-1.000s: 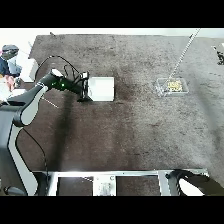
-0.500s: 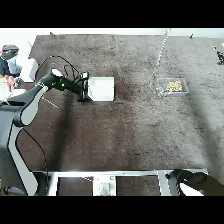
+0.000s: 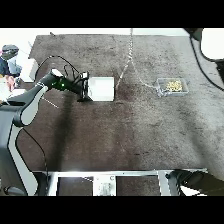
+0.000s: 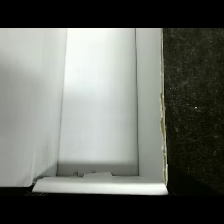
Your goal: Fold the box and place the chain.
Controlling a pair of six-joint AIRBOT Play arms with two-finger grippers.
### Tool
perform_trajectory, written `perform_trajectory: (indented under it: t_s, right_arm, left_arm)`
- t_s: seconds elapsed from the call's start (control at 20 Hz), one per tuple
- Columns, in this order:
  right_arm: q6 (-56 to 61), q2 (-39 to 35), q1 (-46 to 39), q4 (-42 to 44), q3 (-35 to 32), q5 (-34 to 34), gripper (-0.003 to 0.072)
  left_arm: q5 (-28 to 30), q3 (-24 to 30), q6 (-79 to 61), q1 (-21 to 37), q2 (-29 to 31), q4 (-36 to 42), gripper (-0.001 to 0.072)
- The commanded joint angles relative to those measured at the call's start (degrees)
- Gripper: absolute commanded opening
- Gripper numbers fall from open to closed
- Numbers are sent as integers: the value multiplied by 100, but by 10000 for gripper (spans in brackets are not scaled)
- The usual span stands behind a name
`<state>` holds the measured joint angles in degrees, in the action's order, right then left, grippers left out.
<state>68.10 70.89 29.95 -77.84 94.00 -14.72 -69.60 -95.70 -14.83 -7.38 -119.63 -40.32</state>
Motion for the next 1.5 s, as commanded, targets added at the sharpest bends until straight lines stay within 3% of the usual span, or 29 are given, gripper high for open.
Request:
perform_trajectory:
  t_s: [0.0, 0.5, 1.15, 1.45]
  right_arm:
    - [118, 205, 170, 308, 2, 184, 10]
    - [114, 455, 208, 782, 4, 1010, 10]
    - [116, 459, 420, 1182, 4, 1047, 9]
    - [90, 525, 627, 1250, 7, 1486, 9]
  left_arm:
    - [0, 2, -2, -2, -2, -2, 344]
    - [0, 2, -2, -2, -2, 0, 344]
    - [2, 2, -2, -2, -2, 0, 344]
    - [0, 2, -2, -2, -2, 0, 345]
